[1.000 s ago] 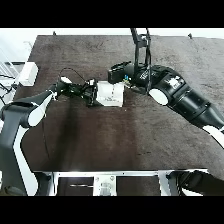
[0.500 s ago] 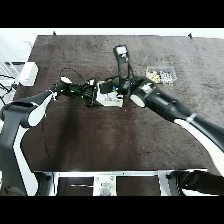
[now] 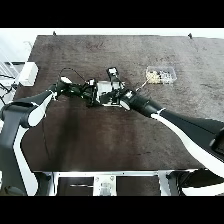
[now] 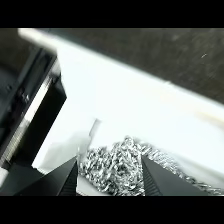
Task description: Fold the box and place the chain.
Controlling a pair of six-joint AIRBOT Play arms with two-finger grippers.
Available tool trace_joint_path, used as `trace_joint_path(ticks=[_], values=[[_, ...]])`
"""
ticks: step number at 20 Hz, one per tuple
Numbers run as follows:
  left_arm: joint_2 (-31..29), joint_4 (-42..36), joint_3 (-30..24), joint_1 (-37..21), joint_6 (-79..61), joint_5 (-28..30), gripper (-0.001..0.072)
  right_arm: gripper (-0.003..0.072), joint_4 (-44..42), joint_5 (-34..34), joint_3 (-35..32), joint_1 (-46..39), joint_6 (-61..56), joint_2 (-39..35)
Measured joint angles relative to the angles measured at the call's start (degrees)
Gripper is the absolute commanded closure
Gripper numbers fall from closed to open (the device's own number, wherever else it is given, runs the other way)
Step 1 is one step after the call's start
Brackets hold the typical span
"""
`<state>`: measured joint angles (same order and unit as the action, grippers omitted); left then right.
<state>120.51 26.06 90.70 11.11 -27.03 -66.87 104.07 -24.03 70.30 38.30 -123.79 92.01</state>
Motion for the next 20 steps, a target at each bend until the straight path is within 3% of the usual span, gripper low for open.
trace_joint_path(ticks=[5, 9, 14, 20], values=[[0.0, 0.0, 0.0, 0.0, 0.0, 0.0, 0.0354, 0.0233, 3.4, -6.0, -0.2, -6.3, 1.4, -6.6], [0.0, 0.0, 0.0, 0.0, 0.0, 0.0, 0.0354, 0.0225, 5.0, -8.5, -3.1, -17.3, 0.3, -7.5], [0.0, 0.0, 0.0, 0.0, 0.0, 0.0, 0.0354, 0.0223, -2.0, -0.5, -5.2, -29.4, -1.0, -3.0], [0.0, 0.0, 0.0, 0.0, 0.0, 0.0, 0.0354, 0.0227, -8.9, 11.6, -4.0, -32.5, 0.8, 4.5]])
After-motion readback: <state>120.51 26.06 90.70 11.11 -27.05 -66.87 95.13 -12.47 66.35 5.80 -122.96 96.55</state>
